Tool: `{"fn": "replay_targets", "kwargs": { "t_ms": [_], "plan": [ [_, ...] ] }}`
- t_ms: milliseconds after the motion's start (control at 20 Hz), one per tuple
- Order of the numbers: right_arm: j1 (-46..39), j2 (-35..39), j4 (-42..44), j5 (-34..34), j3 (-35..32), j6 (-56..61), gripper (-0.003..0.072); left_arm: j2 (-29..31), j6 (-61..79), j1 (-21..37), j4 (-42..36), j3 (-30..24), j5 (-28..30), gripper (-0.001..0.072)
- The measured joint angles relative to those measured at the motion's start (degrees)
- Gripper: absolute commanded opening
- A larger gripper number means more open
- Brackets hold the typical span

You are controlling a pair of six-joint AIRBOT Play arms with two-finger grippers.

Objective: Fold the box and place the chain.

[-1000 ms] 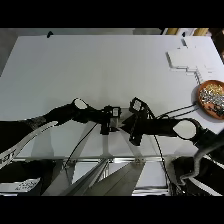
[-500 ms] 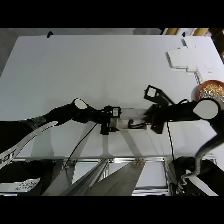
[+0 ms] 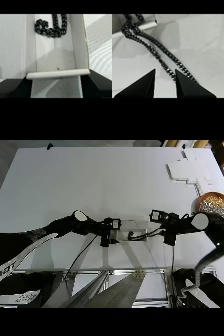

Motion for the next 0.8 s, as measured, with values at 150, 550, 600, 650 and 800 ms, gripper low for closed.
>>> {"fn": "replay_targets", "kwargs": {
  "t_ms": [150, 550, 600, 650, 800],
  "plan": [
    [-0.2, -0.7, 0.0, -3.7, -2.7, -4.5, 0.0211, 0.0, 0.0, 0.0, 0.0, 0.0, 0.0, 0.0208],
    [-0.3, -4.2, 3.1, -7.2, -4.4, -15.1, 0.0159, 0.0, 0.0, 0.0, 0.0, 0.0, 0.0, 0.0208],
    [-0.3, -4.7, 3.3, -7.4, -4.5, -15.7, 0.0159, 0.0, 0.0, 0.0, 0.0, 0.0, 0.0, 0.0208],
    [-0.3, -5.1, 3.4, -7.5, -4.5, -16.0, 0.0158, 0.0, 0.0, 0.0, 0.0, 0.0, 0.0, 0.0208],
    [-0.3, -6.1, 3.5, -8.0, -4.5, -16.6, 0.0153, 0.0, 0.0, 0.0, 0.0, 0.0, 0.0, 0.0208]
  ]
}}
